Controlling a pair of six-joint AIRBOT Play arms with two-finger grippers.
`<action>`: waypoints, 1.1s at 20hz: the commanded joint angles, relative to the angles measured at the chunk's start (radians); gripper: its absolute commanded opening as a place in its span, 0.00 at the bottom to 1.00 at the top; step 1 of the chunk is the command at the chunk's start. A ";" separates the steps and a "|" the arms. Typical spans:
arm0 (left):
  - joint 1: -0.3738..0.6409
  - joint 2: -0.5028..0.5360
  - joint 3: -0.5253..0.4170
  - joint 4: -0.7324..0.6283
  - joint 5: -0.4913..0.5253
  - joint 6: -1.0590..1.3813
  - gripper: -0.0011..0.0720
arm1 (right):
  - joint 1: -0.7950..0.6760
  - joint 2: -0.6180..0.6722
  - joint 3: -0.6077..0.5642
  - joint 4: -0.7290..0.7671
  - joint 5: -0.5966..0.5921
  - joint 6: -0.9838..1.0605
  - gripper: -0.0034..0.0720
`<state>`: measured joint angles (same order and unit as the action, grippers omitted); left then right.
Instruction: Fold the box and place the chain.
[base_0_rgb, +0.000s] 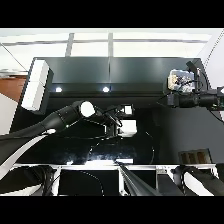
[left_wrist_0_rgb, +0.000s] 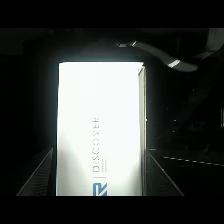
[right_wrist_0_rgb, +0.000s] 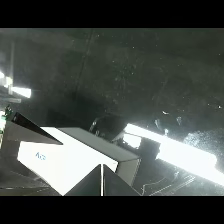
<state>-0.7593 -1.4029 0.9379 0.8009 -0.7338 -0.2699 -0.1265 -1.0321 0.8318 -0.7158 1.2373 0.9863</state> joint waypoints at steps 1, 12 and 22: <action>-0.001 -0.003 0.001 0.003 0.000 0.000 0.99 | 0.000 0.001 0.000 0.000 -0.003 0.000 0.08; -0.008 -0.084 0.001 0.003 0.001 -0.016 0.96 | 0.000 0.001 0.000 0.000 -0.005 0.000 0.08; 0.134 0.101 0.018 0.538 -0.269 -0.793 0.50 | -0.111 0.003 0.003 0.001 -0.006 0.000 0.08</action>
